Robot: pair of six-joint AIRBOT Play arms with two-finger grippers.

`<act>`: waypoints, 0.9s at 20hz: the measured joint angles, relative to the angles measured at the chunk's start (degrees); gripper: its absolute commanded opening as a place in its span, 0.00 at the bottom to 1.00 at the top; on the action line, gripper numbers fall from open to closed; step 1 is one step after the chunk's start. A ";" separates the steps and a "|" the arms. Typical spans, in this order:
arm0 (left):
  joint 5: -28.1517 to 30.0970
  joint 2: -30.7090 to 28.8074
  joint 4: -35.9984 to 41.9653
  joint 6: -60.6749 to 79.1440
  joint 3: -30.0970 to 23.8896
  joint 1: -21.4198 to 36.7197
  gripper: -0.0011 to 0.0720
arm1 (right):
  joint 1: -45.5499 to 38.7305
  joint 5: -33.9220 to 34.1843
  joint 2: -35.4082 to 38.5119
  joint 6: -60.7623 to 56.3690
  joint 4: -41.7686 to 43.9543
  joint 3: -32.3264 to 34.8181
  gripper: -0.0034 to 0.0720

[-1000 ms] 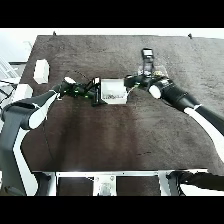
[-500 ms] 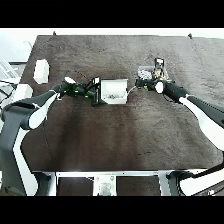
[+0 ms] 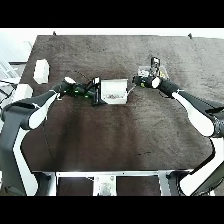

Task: Fold the box and place the chain.

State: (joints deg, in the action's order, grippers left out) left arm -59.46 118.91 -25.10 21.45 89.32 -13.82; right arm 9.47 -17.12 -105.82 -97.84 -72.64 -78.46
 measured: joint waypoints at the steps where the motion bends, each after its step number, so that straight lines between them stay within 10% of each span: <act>1: 0.02 0.00 0.00 0.00 0.00 0.00 0.66 | -0.04 0.11 0.20 0.50 0.28 -0.13 0.05; 18: 0.00 0.00 0.07 0.00 0.00 0.00 0.66 | 12.59 -12.57 41.35 5.33 -15.67 -0.52 0.05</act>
State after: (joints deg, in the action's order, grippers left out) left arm -59.46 118.91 -25.04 21.45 89.32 -13.82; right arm 22.06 -29.69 -64.47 -92.51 -88.31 -78.98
